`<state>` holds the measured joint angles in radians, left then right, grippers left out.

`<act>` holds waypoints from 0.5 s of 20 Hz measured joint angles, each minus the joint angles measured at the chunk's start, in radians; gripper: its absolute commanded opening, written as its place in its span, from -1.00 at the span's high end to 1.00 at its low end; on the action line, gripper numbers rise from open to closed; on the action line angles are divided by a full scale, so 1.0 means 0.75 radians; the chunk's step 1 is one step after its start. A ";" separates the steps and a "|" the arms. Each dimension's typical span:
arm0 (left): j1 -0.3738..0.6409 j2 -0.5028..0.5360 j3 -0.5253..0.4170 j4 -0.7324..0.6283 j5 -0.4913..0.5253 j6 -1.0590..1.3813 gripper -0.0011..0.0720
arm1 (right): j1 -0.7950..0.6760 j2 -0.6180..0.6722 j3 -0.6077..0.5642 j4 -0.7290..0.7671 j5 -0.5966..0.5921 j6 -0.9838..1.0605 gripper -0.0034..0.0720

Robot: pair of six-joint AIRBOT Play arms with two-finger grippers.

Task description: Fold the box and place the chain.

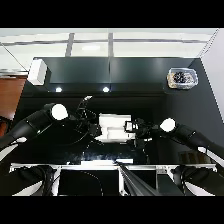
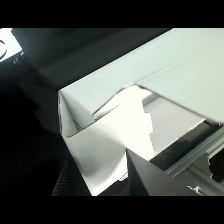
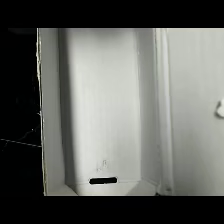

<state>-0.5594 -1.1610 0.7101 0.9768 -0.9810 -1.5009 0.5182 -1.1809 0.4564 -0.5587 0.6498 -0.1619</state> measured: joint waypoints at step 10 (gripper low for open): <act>-0.191 -0.003 0.035 0.243 0.094 -0.574 -0.14 | 0.001 0.000 0.000 -0.001 0.000 0.001 -0.23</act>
